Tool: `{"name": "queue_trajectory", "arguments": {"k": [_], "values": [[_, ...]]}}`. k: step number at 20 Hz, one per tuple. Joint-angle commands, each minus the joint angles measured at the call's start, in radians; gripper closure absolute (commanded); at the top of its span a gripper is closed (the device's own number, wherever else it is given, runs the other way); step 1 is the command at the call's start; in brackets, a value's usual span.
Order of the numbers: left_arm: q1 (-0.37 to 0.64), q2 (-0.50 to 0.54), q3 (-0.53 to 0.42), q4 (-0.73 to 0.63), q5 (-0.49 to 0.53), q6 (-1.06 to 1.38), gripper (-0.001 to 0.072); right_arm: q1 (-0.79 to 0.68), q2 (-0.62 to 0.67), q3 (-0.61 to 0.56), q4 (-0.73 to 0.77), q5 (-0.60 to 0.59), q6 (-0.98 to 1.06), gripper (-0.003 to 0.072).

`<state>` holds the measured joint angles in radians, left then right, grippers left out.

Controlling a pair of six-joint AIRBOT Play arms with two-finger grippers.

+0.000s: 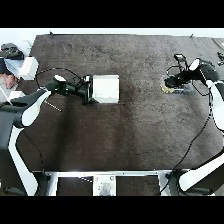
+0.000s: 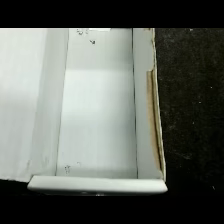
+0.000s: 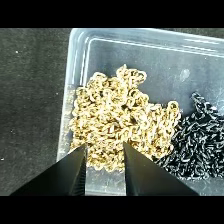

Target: Fold the box and place the chain.

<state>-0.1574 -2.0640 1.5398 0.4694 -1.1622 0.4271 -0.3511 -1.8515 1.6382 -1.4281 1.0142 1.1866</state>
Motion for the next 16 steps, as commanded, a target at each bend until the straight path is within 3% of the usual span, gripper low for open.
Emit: {"name": "queue_trajectory", "arguments": {"k": [1,5,7,9,10,16], "values": [[0.000,0.000,0.000,0.000,0.000,0.000,0.0362,0.006,-0.026,0.001,-0.005,-0.001,-0.022,0.0411],[0.000,0.000,0.000,0.000,0.000,0.000,0.0362,0.022,-0.031,0.001,-0.007,-0.039,-0.043,0.0415],[0.000,0.000,0.000,0.000,0.000,0.000,0.0362,0.022,-0.033,0.001,-0.008,-0.038,-0.043,0.0526],[0.000,0.000,0.000,0.000,0.000,0.000,0.0362,0.021,-0.032,0.001,-0.020,-0.038,-0.043,0.0552],[0.000,0.000,0.000,0.000,0.000,0.000,0.0362,0.022,-0.027,0.001,-0.027,-0.038,-0.043,0.0668],[0.000,0.000,0.000,0.000,0.000,0.000,0.0362,0.022,0.053,0.001,-0.026,-0.042,-0.043,0.0698]]}}
